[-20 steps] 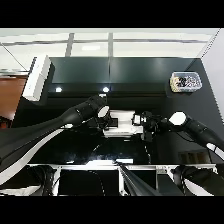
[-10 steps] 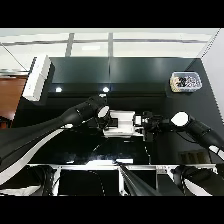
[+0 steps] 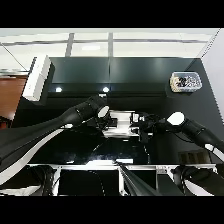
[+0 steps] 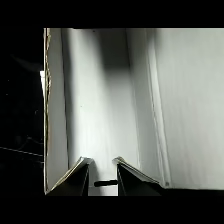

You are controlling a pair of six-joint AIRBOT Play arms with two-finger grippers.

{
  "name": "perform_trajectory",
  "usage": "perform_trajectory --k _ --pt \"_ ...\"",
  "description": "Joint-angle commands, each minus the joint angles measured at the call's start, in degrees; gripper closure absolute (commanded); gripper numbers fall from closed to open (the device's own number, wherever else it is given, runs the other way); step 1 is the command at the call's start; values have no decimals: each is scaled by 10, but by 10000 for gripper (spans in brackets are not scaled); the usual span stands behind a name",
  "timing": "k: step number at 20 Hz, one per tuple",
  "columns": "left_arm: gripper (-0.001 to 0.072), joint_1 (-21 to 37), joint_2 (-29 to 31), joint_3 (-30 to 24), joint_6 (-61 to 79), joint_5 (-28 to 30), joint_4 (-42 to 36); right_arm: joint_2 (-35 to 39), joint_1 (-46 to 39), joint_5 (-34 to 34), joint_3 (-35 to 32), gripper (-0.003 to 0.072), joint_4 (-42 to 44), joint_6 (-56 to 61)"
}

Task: Fold the box and place the chain.

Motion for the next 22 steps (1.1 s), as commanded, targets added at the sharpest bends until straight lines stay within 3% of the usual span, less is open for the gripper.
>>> perform_trajectory --k 1,8,9,11,12,13,14,16,17,18,19,20,21,22 --pt "679 1 0 0 0 3 -1 -9 2 -4 0 498 10 0" --pt "679 1 0 0 0 3 0 -9 2 -4 0 488 13 0" --pt "678 1 0 0 0 3 0 -9 2 -4 0 322 22 1" --pt "678 1 0 0 0 3 0 -9 2 -7 0 333 31 0" --pt "678 1 0 0 0 3 0 -9 2 -6 0 452 31 1" --pt "679 1 0 0 0 3 0 -9 2 -7 0 352 33 5" --pt "679 1 0 0 0 3 0 -9 2 -7 0 350 33 5" --pt "678 1 0 0 0 3 0 -9 2 -3 0 634 33 5" --pt "678 1 0 0 0 3 0 -9 2 -2 0 578 35 7" --pt "678 1 0 0 0 3 0 -9 2 -5 0 373 43 12" --pt "678 1 0 0 0 3 0 -9 2 -11 0 280 44 14" --pt "678 1 0 0 0 3 0 -8 2 -16 0 506 43 16" --pt "678 1 0 0 0 3 0 -8 -1 -15 0 671 43 16" --pt "678 1 0 0 0 3 0 -7 -6 -15 0 667 43 22"
